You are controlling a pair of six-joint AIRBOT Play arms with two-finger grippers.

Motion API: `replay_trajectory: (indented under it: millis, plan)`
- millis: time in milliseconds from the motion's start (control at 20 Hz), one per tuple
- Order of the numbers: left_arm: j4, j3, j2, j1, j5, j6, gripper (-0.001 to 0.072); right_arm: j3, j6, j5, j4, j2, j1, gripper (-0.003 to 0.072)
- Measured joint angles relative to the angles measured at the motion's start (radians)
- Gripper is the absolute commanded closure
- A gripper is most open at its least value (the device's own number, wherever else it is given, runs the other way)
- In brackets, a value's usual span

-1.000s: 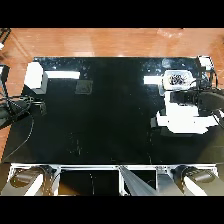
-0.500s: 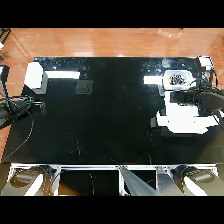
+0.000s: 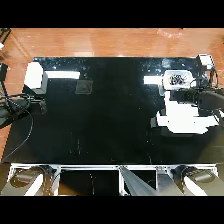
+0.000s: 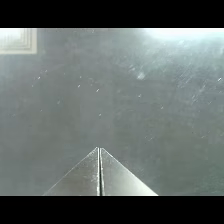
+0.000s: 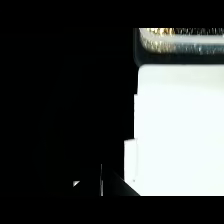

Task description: Fold the box and place the chain.

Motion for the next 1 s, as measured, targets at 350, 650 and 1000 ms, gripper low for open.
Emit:
replay_trajectory:
  millis: [350, 650, 1000]
  plan:
    - [-0.127, -0.015, -0.041, 0.0, 0.013, -0.004, 0.0074, 0.001, 0.021, 0.11, 0.003, -0.001, -0.021, -0.0024]
    - [-0.161, -0.017, -0.051, -0.001, -0.056, -0.004, 0.0076, 0.001, 0.011, 0.002, -0.041, -0.001, -0.416, -0.0024]
    - [-0.189, -0.017, -0.055, -0.001, -0.096, -0.007, 0.0077, 0.001, -0.227, -0.09, 0.238, -0.12, -1.052, -0.0024]
